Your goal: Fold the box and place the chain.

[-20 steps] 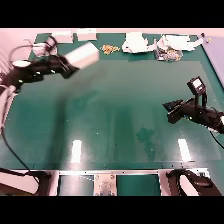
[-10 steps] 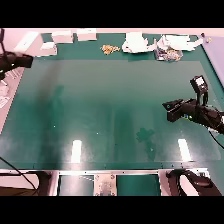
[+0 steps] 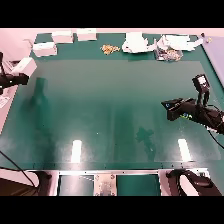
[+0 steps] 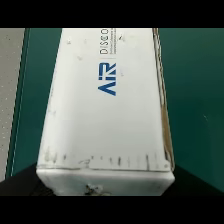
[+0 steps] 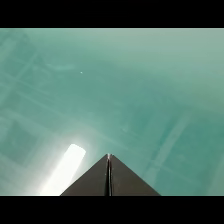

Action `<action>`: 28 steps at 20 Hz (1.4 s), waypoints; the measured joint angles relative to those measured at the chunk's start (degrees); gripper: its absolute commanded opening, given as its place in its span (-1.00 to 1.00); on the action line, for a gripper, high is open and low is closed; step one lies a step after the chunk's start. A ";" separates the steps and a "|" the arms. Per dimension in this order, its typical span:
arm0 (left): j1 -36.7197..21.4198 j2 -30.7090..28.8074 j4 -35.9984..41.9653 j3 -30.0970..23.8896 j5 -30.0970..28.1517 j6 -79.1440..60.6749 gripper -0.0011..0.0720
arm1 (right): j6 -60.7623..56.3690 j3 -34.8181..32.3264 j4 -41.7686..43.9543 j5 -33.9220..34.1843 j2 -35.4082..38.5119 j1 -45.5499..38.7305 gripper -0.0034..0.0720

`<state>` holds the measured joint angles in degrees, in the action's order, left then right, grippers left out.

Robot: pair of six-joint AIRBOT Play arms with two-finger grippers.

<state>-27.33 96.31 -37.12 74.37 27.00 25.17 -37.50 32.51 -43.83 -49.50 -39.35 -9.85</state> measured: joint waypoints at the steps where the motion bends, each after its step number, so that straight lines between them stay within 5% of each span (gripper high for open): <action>1: -0.07 0.48 0.07 -0.04 -0.96 0.07 -0.92 | -0.02 0.00 0.11 0.00 0.00 0.00 -0.89; 2: -0.17 0.87 0.15 -0.04 -2.10 0.22 -0.90 | -0.02 0.00 0.13 0.00 0.00 0.00 -0.89; 3: -0.28 1.25 0.13 -0.09 -2.86 0.24 0.19 | -0.02 0.00 0.17 0.00 0.00 -0.02 -0.89; 4: -0.31 1.42 0.11 -0.09 -3.32 0.17 1.00 | -0.04 0.00 0.20 0.00 0.00 -0.02 -0.66; 5: -0.22 1.53 0.24 -0.07 -4.28 0.07 0.98 | -0.07 0.00 0.24 0.00 0.00 -0.02 -0.33; 6: -0.22 1.64 0.24 -0.07 -4.81 0.00 1.00 | -0.07 0.00 0.26 0.00 0.00 -0.02 -0.21; 13: -0.28 0.87 -0.04 0.26 -2.80 -2.01 1.00 | -0.04 0.02 0.83 0.00 0.00 -0.02 -0.16; 15: -0.33 -1.86 -0.24 0.44 -1.46 -2.84 0.98 | -0.02 0.11 0.96 0.04 0.37 0.00 -0.33; 16: -0.33 -3.63 -0.37 0.46 -0.26 -3.02 0.49 | 0.02 0.17 0.98 0.22 0.76 -0.02 -0.67; 17: -0.33 -5.73 -0.42 0.46 1.73 -2.89 -0.41 | 0.04 0.22 1.05 0.72 1.27 -0.02 -0.89; 18: -0.33 -8.09 -0.42 0.50 4.39 -2.23 -0.92 | 0.00 0.22 1.11 1.36 1.99 0.00 -0.89; 23: 0.98 -19.87 7.15 -2.80 21.27 -5.64 -0.93 | -0.15 0.09 1.25 5.73 7.48 0.00 -0.90; 28: 7.98 -37.77 15.82 -19.30 20.48 -13.05 -0.93 | -1.18 -2.80 1.22 7.85 13.35 -0.02 -0.90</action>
<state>-19.35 58.54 -21.30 55.07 47.48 12.12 -38.68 29.71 -42.61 -41.65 -26.00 -9.87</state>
